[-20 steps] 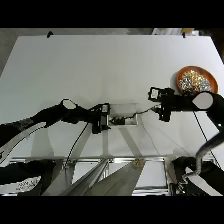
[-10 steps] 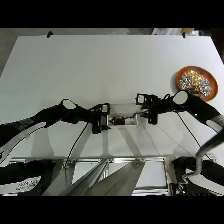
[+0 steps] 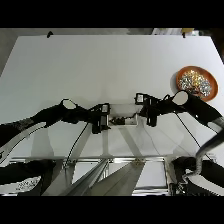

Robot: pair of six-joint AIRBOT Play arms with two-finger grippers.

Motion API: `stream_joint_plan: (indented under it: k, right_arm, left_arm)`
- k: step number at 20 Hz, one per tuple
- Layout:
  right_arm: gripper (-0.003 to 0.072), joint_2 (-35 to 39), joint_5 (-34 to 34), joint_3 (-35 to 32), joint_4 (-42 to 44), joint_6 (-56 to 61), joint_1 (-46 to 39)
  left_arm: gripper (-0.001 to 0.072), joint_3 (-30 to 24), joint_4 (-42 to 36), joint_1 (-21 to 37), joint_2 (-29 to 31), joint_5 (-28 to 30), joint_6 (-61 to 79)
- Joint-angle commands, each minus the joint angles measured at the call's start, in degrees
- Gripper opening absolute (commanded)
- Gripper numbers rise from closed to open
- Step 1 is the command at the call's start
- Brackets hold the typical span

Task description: Fold the box and place the chain.

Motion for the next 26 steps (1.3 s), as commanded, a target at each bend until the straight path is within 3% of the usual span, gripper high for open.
stream_joint_plan:
  k: [1, 6, 10, 15, 20, 24, 26]
  right_arm:
    - [0.0015, 7.2, 6.2, 0.0, 3.8, 6.9, 0.1]
    - [0.0015, 17.7, 8.1, 0.0, 23.6, 5.1, 0.1]
    - [0.0015, 19.2, 7.2, 0.0, 36.2, 2.8, 4.0]
    - [0.0015, 19.1, -2.9, 0.0, 27.6, 2.1, 9.8]
    - [0.0018, 14.5, -1.9, 0.0, 19.3, 2.4, 9.8]
    - [0.0224, 9.4, -0.3, 0.0, 13.4, 2.3, 9.7]
    - [0.0230, 9.9, -0.5, 0.0, 12.0, 2.3, 8.8]
  left_arm:
    - [0.0253, 0.0, 0.0, 0.0, 0.0, 0.0, 0.0]
    - [0.0253, 0.0, 0.0, 0.0, 0.0, 0.0, 0.0]
    - [0.0253, 0.0, 0.0, 0.0, 0.0, 0.0, 0.0]
    - [0.0253, 0.0, 0.0, 0.0, 0.0, 0.0, 0.0]
    - [0.0253, 0.0, 0.0, 0.0, 0.0, 0.0, 0.0]
    - [0.0253, 0.0, 0.0, 0.0, 0.0, 0.0, 0.0]
    - [0.0253, 0.0, 0.0, 0.0, 0.0, 0.0, 0.0]
